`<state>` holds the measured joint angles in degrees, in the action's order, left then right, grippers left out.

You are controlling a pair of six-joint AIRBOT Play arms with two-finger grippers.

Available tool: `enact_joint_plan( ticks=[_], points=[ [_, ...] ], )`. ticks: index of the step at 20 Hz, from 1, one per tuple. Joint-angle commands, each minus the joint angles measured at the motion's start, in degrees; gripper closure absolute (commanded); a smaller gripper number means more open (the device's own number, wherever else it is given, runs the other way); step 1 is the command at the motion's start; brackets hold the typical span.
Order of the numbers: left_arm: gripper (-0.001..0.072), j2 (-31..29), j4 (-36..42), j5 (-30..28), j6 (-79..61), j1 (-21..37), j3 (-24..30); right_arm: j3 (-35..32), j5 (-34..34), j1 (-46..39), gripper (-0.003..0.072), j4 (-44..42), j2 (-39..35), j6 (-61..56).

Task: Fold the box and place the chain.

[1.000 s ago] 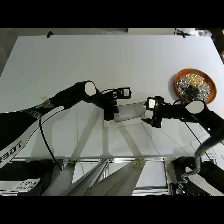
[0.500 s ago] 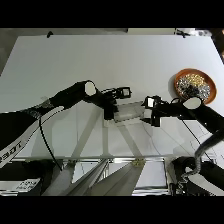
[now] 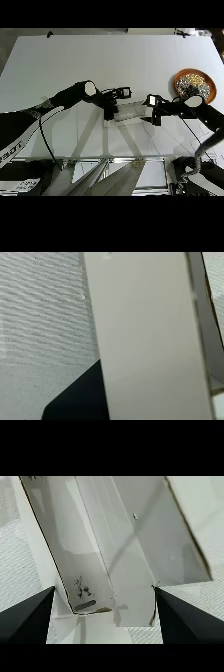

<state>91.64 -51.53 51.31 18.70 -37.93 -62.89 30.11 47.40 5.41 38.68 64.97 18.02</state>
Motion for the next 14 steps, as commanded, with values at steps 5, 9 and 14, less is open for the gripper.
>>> enact_joint_plan(
  ticks=[5, 9, 14],
  points=[
    [0.0699, 0.0, -0.1, -0.1, 0.0, 0.0, 0.0, 0.1, 0.8, -0.2, 0.0002, -0.1, 0.0, 0.0],
    [0.0699, 0.0, -0.1, -0.1, 0.0, 0.0, 0.0, 0.3, 0.8, -0.2, 0.0002, -0.6, 0.0, 0.2],
    [0.0699, 0.0, -0.1, -0.1, 0.0, 0.0, 0.0, 1.5, 1.8, -0.1, 0.0002, -1.6, 2.2, 2.0]
  ],
)
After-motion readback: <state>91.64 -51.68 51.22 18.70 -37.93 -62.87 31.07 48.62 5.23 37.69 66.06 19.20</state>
